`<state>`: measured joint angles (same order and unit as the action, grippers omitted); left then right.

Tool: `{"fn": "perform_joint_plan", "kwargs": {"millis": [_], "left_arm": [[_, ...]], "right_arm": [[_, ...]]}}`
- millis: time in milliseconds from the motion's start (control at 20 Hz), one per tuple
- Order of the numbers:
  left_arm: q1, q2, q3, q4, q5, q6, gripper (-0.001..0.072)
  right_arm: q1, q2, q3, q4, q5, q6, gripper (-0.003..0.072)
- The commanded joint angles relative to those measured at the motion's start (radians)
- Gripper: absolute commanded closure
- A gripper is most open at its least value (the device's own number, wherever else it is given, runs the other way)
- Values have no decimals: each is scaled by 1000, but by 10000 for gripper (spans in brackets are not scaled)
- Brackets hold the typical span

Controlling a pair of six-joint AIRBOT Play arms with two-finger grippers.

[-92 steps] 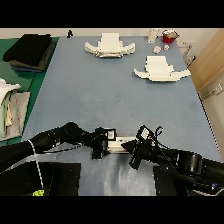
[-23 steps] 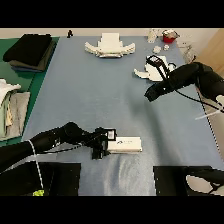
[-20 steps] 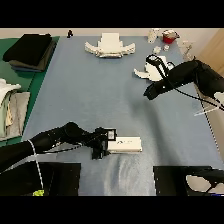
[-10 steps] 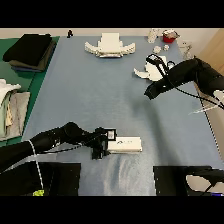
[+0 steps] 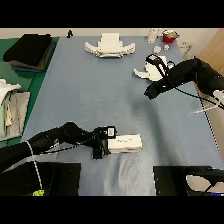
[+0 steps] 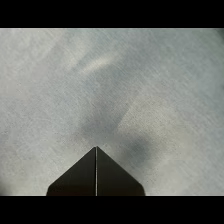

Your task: Fold the box.

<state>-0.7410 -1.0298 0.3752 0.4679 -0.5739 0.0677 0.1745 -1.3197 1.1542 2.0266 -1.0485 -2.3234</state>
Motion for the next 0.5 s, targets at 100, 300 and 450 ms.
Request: {"fn": "perform_joint_plan", "kwargs": {"millis": [100, 300, 450], "left_arm": [[34, 125, 1, 19, 68, -171, 201], [195, 190, 3, 220, 134, -513, 201], [402, 171, 49, 483, 122, -788, 201]], "right_arm": [[0, 0, 1, 0, 0, 0, 683], [0, 0, 1, 0, 0, 0, 683], [0, 0, 1, 0, 0, 0, 683]]}}
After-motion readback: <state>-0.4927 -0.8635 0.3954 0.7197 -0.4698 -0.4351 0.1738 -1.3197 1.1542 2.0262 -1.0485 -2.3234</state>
